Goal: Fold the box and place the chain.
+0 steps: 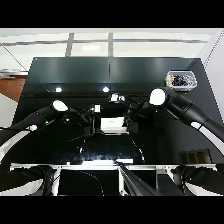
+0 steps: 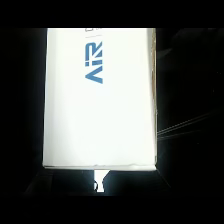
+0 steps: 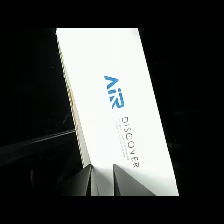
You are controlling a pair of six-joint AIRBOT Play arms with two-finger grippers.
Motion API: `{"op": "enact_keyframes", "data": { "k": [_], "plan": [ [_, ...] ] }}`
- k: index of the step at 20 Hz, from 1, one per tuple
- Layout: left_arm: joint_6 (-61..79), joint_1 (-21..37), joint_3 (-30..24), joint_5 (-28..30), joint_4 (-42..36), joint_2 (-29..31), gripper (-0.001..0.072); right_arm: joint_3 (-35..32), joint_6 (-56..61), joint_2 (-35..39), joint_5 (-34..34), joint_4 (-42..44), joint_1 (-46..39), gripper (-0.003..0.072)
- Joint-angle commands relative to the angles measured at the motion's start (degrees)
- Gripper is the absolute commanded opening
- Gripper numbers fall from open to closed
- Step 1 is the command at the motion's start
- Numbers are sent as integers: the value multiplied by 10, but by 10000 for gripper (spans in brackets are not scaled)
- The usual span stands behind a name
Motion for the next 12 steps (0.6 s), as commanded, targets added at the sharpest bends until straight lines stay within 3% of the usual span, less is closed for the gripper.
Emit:
{"op": "enact_keyframes", "data": {
  "k": [1, 2, 3, 4, 12],
  "plan": [
    [0, 0, 0, 0, 0, 0, 414, -2, 1, 0, -1, 1, 0, 172],
    [0, 0, 0, 0, 0, 0, 414, -2, 1, 0, -1, 1, 0, 172],
    [0, 0, 0, 0, 0, 0, 414, -2, 3, 0, -2, 1, 0, 288],
    [0, 0, 0, 0, 0, 0, 414, -2, 10, 0, -4, 1, 0, 346],
    [0, 0, 0, 0, 0, 0, 414, -1, 76, 48, 33, 1, -27, 344]
  ]
}}
